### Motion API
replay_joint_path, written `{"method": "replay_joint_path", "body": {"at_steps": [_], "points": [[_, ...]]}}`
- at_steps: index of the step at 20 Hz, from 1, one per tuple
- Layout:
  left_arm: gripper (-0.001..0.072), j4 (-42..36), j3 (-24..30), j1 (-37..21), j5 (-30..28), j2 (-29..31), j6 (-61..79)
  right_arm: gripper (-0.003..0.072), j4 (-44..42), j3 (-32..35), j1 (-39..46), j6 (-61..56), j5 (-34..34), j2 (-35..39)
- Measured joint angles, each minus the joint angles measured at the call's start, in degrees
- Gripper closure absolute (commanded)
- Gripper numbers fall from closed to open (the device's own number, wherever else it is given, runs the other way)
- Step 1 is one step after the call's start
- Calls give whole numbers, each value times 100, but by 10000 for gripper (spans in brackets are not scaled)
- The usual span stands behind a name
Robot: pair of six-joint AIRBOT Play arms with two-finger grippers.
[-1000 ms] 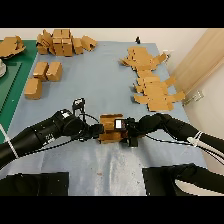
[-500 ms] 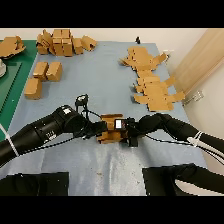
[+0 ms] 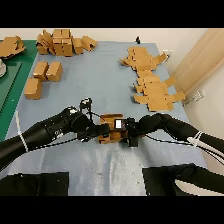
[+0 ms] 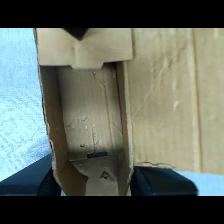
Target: Fold the box.
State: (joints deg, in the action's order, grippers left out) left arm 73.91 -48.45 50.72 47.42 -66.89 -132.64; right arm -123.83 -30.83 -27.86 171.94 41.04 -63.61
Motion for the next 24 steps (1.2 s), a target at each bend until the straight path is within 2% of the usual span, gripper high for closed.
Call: {"method": "replay_joint_path", "body": {"at_steps": [7, 17, 18, 21, 24], "points": [[16, -61, -2, 0, -313, -22, 11, 183, 0, 0, 0, 0, 0, 0], [17, 391, -13, 11, 120, -55, -748, 183, 0, 0, 0, -2, 2, 0], [55, 409, -31, 31, 144, -90, -774, 183, 0, 0, 0, -2, 2, 0], [55, 586, -205, 210, 264, -343, -809, 183, 0, 0, 0, -2, 4, 0], [54, 1043, -557, 455, 654, -662, -833, 184, -2, 0, 0, 0, 4, 0]]}}
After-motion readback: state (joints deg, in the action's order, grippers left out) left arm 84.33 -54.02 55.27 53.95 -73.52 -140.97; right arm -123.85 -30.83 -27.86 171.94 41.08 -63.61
